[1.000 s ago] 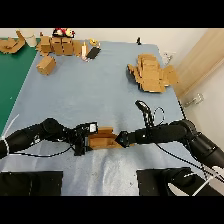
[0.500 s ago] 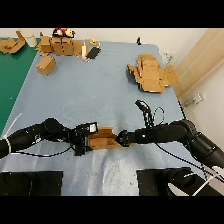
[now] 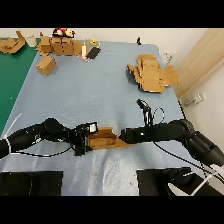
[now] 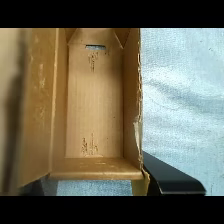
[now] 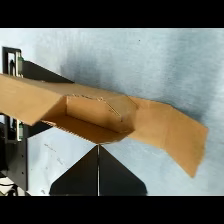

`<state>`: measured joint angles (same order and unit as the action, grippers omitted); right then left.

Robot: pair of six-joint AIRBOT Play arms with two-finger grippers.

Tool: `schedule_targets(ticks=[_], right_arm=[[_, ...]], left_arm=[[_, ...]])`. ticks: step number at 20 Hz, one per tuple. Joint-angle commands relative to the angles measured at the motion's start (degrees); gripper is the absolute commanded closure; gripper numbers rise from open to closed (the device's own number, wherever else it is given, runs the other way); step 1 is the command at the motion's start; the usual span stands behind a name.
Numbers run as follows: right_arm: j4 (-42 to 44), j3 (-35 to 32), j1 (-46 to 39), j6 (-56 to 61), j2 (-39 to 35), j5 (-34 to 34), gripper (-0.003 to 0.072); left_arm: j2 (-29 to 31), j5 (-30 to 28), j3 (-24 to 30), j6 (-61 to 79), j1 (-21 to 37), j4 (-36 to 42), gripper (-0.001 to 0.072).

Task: Fold the box.

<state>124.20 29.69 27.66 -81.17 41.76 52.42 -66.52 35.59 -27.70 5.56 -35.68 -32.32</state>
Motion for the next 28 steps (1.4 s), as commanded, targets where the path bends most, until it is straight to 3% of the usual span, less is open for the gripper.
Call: schedule_targets(ticks=[1, 3, 8, 17, 24, 28], right_arm=[[9.16, 0.07, 0.33, -7.06, 4.28, -3.08, 0.0685], [15.93, 0.76, 0.33, -15.67, 8.94, -5.42, 0.0685], [15.26, 8.37, 0.31, -20.94, 16.24, -7.39, 0.0685], [10.54, 8.79, 0.33, -24.98, 28.39, -10.38, 0.0685], [10.14, 8.81, 0.28, -27.06, 29.79, -11.21, 0.0685], [6.34, 9.4, -0.52, -27.93, 25.18, -10.75, 0.0685]], left_arm=[[-0.04, -0.04, 0.02, 0.0, -0.04, -0.04, 0.0182], [-0.04, -0.04, 0.02, 0.0, -0.04, -0.04, 0.0182], [-0.04, -0.04, 0.02, -0.02, -0.04, -0.02, 0.0181], [-0.04, -0.02, 0.02, -0.02, -0.04, -0.02, 0.0182], [-0.04, -0.02, 0.02, -0.02, -0.04, -0.02, 0.0182], [-0.04, -0.02, 0.02, -0.02, -0.04, -0.02, 0.0182]])
